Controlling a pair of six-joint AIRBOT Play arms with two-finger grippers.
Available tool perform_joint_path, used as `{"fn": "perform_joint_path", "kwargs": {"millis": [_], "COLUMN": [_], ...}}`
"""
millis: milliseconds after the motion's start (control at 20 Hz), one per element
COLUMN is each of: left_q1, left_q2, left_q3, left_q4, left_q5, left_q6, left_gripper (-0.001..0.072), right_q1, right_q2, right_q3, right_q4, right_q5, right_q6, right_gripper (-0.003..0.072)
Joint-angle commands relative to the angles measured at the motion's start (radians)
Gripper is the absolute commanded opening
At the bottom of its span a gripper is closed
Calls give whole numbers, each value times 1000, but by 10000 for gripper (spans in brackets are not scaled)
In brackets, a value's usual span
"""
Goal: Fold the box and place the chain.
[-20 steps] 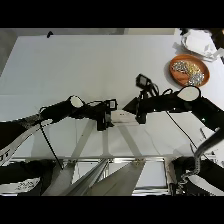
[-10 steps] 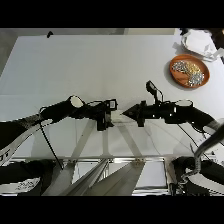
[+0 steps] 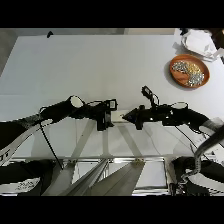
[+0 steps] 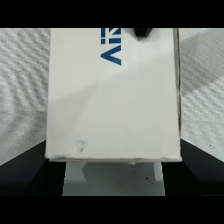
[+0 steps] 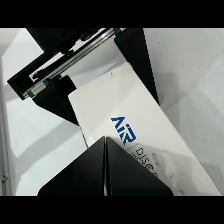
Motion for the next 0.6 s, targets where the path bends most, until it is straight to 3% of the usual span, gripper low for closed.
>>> {"fn": "perform_joint_path", "kwargs": {"millis": [0,350,550], "left_q1": [-1,-1,-1], "left_q2": [1,1,1], "left_q3": [0,0,0], "left_q4": [0,0,0], "left_q5": [0,0,0], "left_q6": [0,0,0], "left_gripper": [333,333,333], "right_q1": [1,28,24], "right_q2": [-30,-76,-24], "right_q3": [-5,-5,1], "right_q4": [-40,-45,-17], "right_q5": [-16,-33,-25], "right_q6": [2,0,3], "right_gripper": [13,13,14]}}
